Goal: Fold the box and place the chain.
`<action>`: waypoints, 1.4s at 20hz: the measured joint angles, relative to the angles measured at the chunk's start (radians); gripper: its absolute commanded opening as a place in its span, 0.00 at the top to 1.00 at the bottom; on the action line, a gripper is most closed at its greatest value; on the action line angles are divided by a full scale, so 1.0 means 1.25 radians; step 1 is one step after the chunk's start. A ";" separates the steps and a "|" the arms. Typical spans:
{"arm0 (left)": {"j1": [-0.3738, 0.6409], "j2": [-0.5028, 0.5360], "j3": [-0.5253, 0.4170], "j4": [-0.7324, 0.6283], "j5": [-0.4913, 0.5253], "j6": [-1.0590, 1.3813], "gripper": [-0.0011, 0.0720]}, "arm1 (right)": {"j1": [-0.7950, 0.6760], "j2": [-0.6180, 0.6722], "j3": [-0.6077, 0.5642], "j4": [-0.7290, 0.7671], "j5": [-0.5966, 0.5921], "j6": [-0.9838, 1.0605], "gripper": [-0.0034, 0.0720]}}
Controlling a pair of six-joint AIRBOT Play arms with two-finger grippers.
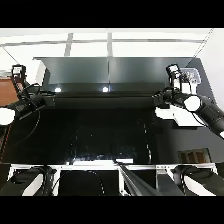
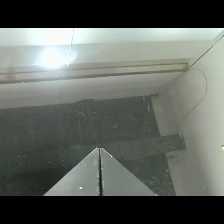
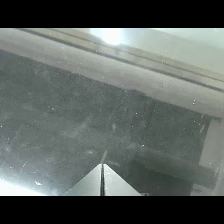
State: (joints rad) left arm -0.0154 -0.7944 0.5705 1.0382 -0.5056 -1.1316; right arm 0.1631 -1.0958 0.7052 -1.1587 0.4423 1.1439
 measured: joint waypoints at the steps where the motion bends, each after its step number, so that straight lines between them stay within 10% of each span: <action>1: 0.000 0.000 0.000 0.000 0.000 0.000 0.95 | 0.000 0.000 0.000 0.000 0.000 0.000 0.93; 10: -0.005 -0.029 0.000 -0.032 0.072 -0.001 0.91 | 0.005 -0.001 0.000 0.146 -0.019 0.000 0.93; 11: -0.007 -0.044 0.000 -0.049 0.078 0.000 0.58 | 0.009 -0.002 0.000 0.182 -0.038 0.000 0.83; 12: -0.013 -0.063 0.000 -0.076 0.079 0.000 0.08 | 0.013 -0.004 0.000 0.208 -0.056 0.001 0.27; 13: -0.023 -0.083 0.001 -0.103 0.081 -0.001 0.01 | 0.016 -0.009 0.000 0.228 -0.076 0.001 0.00; 19: -0.059 -0.169 0.060 -0.131 -0.062 -0.034 0.01 | -0.051 -0.024 0.043 0.039 -0.002 0.099 0.00; 24: 0.012 -0.182 0.103 0.023 -0.304 -0.162 0.01 | -0.355 -0.029 0.122 -0.276 0.067 0.328 0.00; 28: 0.063 -0.185 0.111 0.078 -0.387 -0.216 0.01 | -0.621 -0.064 0.165 -0.250 0.077 0.439 0.00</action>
State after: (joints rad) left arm 0.0631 -1.0252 0.7094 1.1362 -0.9897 -1.4021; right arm -0.6132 -1.1763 0.9119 -1.4708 0.5385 1.6928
